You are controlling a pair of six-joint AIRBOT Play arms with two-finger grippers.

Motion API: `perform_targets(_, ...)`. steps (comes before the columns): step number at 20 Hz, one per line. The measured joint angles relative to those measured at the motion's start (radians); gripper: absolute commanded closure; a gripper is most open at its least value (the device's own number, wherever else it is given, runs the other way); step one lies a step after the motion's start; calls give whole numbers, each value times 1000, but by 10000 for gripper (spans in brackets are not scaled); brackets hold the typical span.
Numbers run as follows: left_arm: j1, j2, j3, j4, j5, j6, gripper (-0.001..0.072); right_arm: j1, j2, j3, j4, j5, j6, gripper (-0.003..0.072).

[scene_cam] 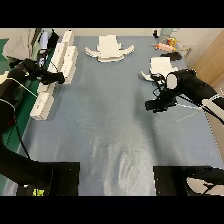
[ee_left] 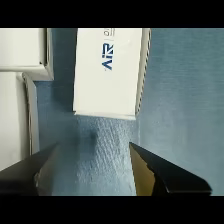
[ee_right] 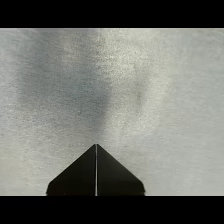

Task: Fold the box.

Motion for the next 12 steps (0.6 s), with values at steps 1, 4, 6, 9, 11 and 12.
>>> perform_targets(1, 2, 27, 0, -2, -32, 0, 20, 0, 0, 0, -1, -1, 0, 680)
perform_targets(4, 13, 116, 0, -12, -132, -1, 692, 0, 0, 0, -1, 0, 0, 680)
perform_targets(6, 12, 180, 0, -24, -202, 1, 693, 0, 0, 0, -1, -1, 0, 680)
perform_targets(9, 13, 282, -2, -32, -297, -26, 695, 0, 0, 0, -1, -1, 0, 680)
perform_targets(11, 6, 348, -18, -35, -359, -39, 695, 0, 0, 0, 0, 0, 0, 680)
perform_targets(12, -4, 383, -37, -35, -389, -49, 695, 0, 0, 0, 0, -1, 0, 680)
